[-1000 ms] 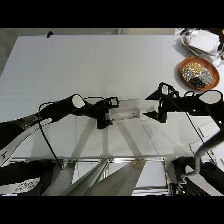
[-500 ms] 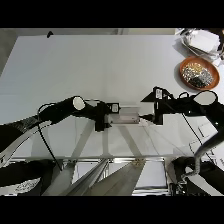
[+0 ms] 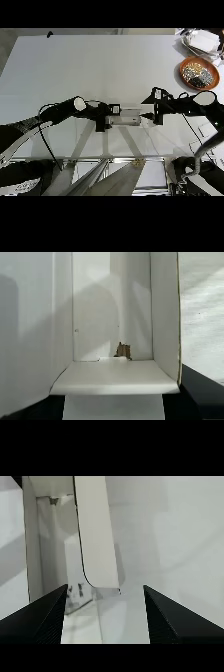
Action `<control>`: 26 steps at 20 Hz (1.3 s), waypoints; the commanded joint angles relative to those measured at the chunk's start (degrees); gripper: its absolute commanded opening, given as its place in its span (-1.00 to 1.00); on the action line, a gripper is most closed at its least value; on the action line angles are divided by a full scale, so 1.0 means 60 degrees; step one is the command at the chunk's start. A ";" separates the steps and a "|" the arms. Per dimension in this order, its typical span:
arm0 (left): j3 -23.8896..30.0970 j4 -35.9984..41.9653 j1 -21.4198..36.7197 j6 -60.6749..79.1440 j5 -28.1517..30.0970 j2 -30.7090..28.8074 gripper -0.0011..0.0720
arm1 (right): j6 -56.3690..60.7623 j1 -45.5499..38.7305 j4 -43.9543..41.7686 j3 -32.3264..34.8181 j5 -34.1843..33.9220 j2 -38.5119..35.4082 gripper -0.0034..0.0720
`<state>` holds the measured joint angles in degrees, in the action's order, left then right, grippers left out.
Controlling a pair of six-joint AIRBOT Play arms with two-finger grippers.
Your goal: Fold the box and place the chain.
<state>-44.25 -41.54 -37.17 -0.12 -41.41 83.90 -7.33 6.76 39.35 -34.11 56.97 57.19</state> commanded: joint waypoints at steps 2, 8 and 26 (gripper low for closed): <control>-0.0011 0.0058 -0.0007 -0.0240 0.0084 -0.0007 -0.39 | 0.1013 0.0004 0.1220 0.0000 -0.0178 -0.0004 0.39; -0.0011 0.0058 -0.0011 -0.0233 0.0073 -0.0011 -0.39 | 0.1847 0.0004 0.1107 0.0000 -0.0051 -0.0007 0.10; -0.0011 0.0058 -0.0011 -0.0233 0.0004 -0.0011 -0.39 | 0.5490 0.2543 0.0117 0.0004 -0.4426 0.2109 -0.86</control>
